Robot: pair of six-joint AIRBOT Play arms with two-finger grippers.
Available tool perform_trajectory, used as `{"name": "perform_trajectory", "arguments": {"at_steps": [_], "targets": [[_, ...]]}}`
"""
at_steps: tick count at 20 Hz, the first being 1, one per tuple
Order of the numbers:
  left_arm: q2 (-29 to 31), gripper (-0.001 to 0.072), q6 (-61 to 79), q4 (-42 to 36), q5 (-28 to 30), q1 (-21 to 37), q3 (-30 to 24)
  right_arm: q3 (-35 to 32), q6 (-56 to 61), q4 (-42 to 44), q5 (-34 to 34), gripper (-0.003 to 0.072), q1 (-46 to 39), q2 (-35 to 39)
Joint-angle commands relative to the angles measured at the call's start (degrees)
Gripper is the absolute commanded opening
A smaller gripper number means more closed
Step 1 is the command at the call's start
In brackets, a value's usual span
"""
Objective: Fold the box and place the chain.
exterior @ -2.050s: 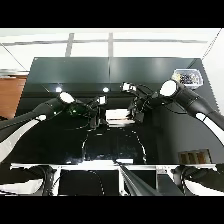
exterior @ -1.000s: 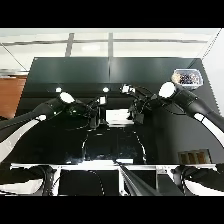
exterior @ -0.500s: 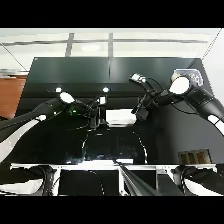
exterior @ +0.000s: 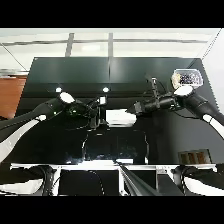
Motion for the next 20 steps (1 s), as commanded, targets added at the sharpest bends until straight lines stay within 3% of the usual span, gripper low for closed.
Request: {"name": "perform_trajectory", "arguments": {"at_steps": [1, 4, 9, 13, 16, 17, 18, 20], "targets": [[0.0, 0.0404, 0.0, 0.0, 0.0, 0.0, 0.0, -0.6, 7.6, -5.4, -6.4, 0.0014, 1.7, -3.2], [0.0, 0.0404, 0.0, 0.0, 0.0, 0.0, 0.0, -0.6, 10.6, -10.3, -7.8, 0.0014, 3.1, -3.9], [0.0, 0.0405, 0.0, -0.2, 0.0, 0.0, 0.0, -0.3, 10.1, -10.9, -9.1, 0.0014, 3.3, -3.8], [0.0, 0.0405, 0.0, -0.2, 0.0, 0.1, 0.0, 4.1, 8.6, -11.3, -2.1, 0.0014, 1.6, 0.5], [0.4, 0.0413, -0.1, 0.1, 0.1, 0.1, 0.1, 7.7, 8.4, -13.0, 1.7, 0.0014, -4.0, 7.9], [0.9, 0.0538, -0.3, 0.3, 0.0, 0.1, 0.1, 7.7, 8.5, -13.9, 1.9, 0.0014, -6.7, 10.5], [1.7, 0.0718, -0.6, 0.5, 0.1, 0.1, 0.1, 7.7, 9.3, -15.7, 2.6, 0.0014, -9.7, 12.9], [4.4, 0.0718, -4.6, 4.3, -0.2, 0.3, 0.1, 7.7, 11.3, -20.1, 6.7, 0.0014, -15.3, 16.5]]}}
